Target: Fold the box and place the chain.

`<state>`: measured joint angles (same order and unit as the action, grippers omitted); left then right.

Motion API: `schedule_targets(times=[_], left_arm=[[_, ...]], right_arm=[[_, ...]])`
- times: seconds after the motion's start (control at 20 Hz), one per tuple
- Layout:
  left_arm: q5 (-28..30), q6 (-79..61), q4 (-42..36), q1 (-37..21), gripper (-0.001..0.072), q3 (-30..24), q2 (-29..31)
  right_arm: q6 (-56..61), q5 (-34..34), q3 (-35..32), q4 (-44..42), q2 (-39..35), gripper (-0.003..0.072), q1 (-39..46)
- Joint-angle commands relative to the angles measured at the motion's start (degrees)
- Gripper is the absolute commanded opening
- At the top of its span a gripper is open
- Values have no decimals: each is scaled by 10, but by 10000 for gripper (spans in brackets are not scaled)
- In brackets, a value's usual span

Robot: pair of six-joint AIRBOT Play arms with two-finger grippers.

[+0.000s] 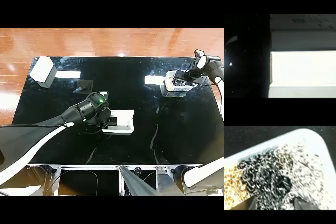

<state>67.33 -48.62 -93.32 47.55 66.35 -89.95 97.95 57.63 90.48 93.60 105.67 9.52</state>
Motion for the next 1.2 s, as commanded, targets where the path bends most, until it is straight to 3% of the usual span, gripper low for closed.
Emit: schedule_targets(times=[0.0, 0.3, 0.6, 1.15], left_arm=[[-3, 0, 0, 0, 18, 0, 0], [-3, 0, 0, 0, 18, 0, 0], [-3, 0, 0, 0, 18, 0, 0], [-2, 0, 0, 0, 18, 0, 0]], right_arm=[[-15, 15, 16, -4, 23, 429, 2], [-22, 41, 22, -2, 21, 407, 2], [-57, 128, 124, -2, 18, 408, 2], [-75, 199, 127, -38, 43, 407, 1]])
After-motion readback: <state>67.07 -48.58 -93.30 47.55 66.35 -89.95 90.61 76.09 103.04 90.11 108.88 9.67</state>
